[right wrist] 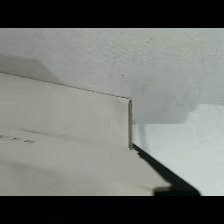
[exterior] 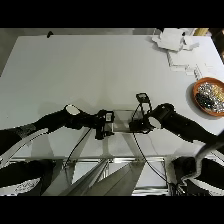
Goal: Fold the box and place the chain.
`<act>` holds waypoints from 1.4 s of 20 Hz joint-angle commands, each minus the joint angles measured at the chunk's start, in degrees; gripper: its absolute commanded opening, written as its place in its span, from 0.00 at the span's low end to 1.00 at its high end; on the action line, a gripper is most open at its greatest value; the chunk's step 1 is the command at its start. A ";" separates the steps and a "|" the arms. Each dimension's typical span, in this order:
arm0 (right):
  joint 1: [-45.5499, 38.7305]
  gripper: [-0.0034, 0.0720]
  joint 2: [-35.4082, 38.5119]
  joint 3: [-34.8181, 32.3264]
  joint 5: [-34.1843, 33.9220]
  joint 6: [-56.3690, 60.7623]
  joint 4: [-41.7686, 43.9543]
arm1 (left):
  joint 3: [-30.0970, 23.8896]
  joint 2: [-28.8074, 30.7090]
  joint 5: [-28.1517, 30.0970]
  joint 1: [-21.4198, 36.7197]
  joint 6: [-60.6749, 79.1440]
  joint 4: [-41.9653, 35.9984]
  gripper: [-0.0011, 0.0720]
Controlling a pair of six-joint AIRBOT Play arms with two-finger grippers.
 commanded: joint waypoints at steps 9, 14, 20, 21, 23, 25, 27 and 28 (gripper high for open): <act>0.04 0.32 -0.17 -1.46 0.52 -0.39 0.13 | 0.02 -0.02 0.02 0.00 0.02 0.00 0.39; 0.04 0.32 0.28 -1.46 -0.76 -0.37 0.15 | 0.02 0.00 0.02 0.00 0.02 0.02 0.39; 0.04 0.08 0.15 -1.46 -2.89 -0.33 0.17 | 0.02 0.00 0.02 0.00 0.02 0.02 0.39; 0.04 0.07 0.17 -1.46 -2.89 -0.33 0.17 | 0.02 0.00 0.02 0.00 0.02 0.02 0.39; 0.04 0.07 0.20 -1.46 -2.67 -0.37 0.15 | 0.02 0.00 0.02 0.00 0.02 0.02 0.39; 0.04 0.31 0.68 -1.46 -2.58 -0.37 0.22 | 0.02 0.00 0.02 0.00 0.02 0.02 0.39; 0.04 0.40 2.16 -1.46 -1.57 -1.88 0.11 | 0.02 0.00 0.02 0.00 0.02 0.02 0.39; 0.04 0.40 3.08 -1.46 -1.01 -3.61 0.11 | 0.02 0.00 0.02 0.00 0.02 0.00 0.39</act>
